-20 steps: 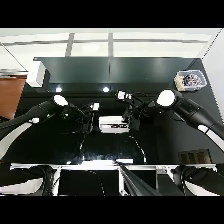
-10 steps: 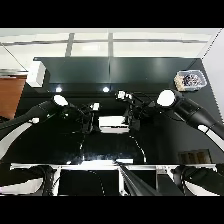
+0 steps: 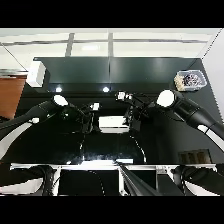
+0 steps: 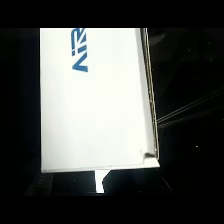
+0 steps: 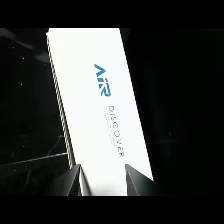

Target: Fold the box and place the chain.

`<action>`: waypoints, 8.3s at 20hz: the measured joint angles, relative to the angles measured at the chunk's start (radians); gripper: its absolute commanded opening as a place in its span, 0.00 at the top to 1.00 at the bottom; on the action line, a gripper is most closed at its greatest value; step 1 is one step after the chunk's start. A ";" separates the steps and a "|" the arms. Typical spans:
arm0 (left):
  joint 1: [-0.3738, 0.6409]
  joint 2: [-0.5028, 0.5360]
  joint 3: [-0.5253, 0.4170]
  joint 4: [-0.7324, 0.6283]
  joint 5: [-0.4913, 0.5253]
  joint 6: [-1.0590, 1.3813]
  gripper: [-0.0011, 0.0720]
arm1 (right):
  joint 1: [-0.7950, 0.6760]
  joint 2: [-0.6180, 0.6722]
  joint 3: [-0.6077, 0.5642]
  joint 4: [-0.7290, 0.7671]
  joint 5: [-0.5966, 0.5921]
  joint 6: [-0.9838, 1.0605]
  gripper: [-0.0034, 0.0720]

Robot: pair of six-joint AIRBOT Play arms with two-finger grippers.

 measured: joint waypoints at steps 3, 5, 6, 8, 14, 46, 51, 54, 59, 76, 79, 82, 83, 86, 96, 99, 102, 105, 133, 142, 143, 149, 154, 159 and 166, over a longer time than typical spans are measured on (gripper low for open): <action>0.000 0.000 0.000 0.000 0.001 0.000 0.35 | 0.000 -0.001 0.000 -0.005 -0.007 0.000 0.51; 0.000 0.000 0.000 0.000 0.001 0.000 0.35 | 0.000 -0.002 0.000 -0.006 -0.009 0.000 0.51; 0.000 0.000 0.000 0.000 0.001 0.000 0.35 | 0.000 -0.002 0.000 -0.006 -0.010 0.000 0.51; 0.000 0.000 0.000 0.000 0.001 0.000 0.35 | 0.000 -0.003 0.000 -0.006 -0.010 0.000 0.51; 0.000 0.000 0.000 0.000 0.001 0.000 0.35 | 0.000 -0.016 0.000 -0.006 -0.001 0.000 0.51; 0.000 0.000 0.000 0.000 0.000 0.000 0.35 | 0.000 -0.001 0.001 -0.002 0.032 0.026 0.51; 0.000 0.000 0.000 0.000 0.000 0.001 0.35 | 0.000 -0.010 -0.002 -0.004 0.037 0.031 0.51; 0.000 0.000 0.000 0.001 0.000 0.003 0.35 | 0.000 -0.018 -0.010 -0.004 0.040 0.031 0.51; 0.000 0.000 0.000 0.000 0.000 0.002 0.35 | -0.004 -0.011 -0.014 -0.008 0.046 0.039 0.51; 0.000 0.000 0.000 0.000 0.000 0.000 0.35 | -0.138 0.019 -0.114 0.472 0.082 0.463 0.93; 0.000 0.000 0.000 0.000 0.000 0.001 0.35 | -0.137 -0.045 -0.120 0.501 0.068 0.518 0.93; 0.000 0.000 0.000 0.000 0.000 0.001 0.35 | -0.137 -0.095 -0.122 0.458 0.050 0.584 0.93; 0.000 0.000 0.000 0.000 0.001 0.003 0.35 | -0.135 -0.108 -0.123 0.442 0.048 0.607 0.93; 0.000 0.000 0.000 0.002 0.002 0.007 0.35 | -0.125 -0.137 -0.122 0.388 0.042 0.665 0.93; 0.002 0.003 0.000 -0.001 -0.041 -0.034 0.01 | -0.187 0.011 -0.085 0.334 0.111 0.613 0.93; 0.009 0.024 0.005 0.042 -0.050 -0.117 0.00 | -0.290 0.182 -0.076 0.279 0.147 0.635 0.93; 0.019 0.074 0.015 0.143 -0.091 -0.229 0.00 | -0.400 0.333 -0.072 0.171 0.193 0.697 0.93; 0.017 0.147 0.023 0.173 -0.136 -0.300 0.01 | -0.485 0.428 -0.071 0.088 0.238 0.744 0.93; -0.254 -0.007 0.219 0.111 -0.001 -0.443 0.01 | -0.545 0.492 -0.113 0.092 0.180 0.777 0.93; -0.340 -0.028 0.219 0.212 0.055 -0.441 0.01 | -0.544 0.492 -0.113 0.097 0.178 0.777 0.93; -0.352 -0.038 0.219 0.233 0.071 -0.443 0.01 | -0.544 0.492 -0.113 0.097 0.178 0.777 0.93; -0.384 -0.051 0.231 0.391 0.095 -0.520 0.53 | -0.545 0.492 -0.113 0.096 0.178 0.777 0.93; -0.284 -0.008 0.260 0.572 -0.019 -0.830 0.53 | -0.545 0.492 -0.113 0.093 0.178 0.777 0.93; 0.015 0.053 0.266 0.773 -0.142 -1.246 0.53 | -0.545 0.492 -0.113 0.089 0.177 0.776 0.93; 0.517 0.077 0.267 0.858 -0.203 -1.524 0.53 | -0.545 0.492 -0.113 0.059 0.172 0.776 0.93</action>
